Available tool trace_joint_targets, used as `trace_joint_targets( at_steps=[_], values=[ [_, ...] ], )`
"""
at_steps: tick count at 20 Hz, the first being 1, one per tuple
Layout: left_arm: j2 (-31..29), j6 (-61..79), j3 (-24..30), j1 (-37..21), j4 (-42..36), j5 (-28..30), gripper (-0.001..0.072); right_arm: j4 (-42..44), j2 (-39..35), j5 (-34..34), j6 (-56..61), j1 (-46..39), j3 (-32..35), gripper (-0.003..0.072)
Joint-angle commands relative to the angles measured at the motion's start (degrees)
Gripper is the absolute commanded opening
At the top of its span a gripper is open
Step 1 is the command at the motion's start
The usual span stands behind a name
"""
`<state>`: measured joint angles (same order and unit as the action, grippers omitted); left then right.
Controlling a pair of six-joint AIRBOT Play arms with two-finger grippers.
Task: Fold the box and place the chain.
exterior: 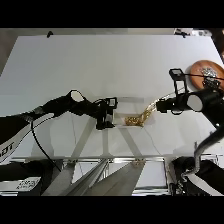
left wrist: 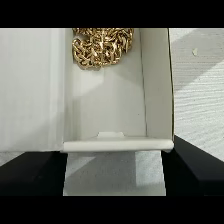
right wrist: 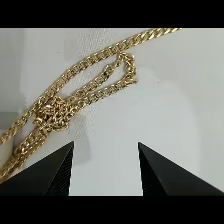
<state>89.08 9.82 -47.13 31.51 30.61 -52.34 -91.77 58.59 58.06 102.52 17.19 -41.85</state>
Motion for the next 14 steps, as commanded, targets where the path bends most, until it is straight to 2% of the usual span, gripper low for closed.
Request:
trace_joint_targets(
  at_steps=[1,3,6,12,13,14],
  values=[
    [0.0,0.0,-0.1,0.0,0.0,0.0,0.0492,7.2,8.8,-3.1,-4.9,-1.4,0.0,0.0414],
    [0.0,0.0,-0.1,0.0,0.0,0.0,0.0492,12.5,11.5,-5.4,-7.9,-1.4,0.0,0.0413],
    [0.0,0.0,-0.1,0.0,0.0,0.0,0.0492,15.3,12.2,-8.5,-8.5,-1.4,0.0,0.0411],
    [0.0,0.0,-0.1,0.0,0.0,0.0,0.0492,17.4,15.3,-5.5,-8.6,-0.2,0.0,0.0410],
    [0.0,0.0,-0.1,0.0,0.0,0.0,0.0492,17.4,15.5,-5.6,-8.5,0.7,0.0,0.0391],
    [0.0,0.0,-0.1,0.0,0.0,0.0,0.0492,17.4,15.5,-6.1,-8.5,1.4,0.0,0.0334]
  ],
)
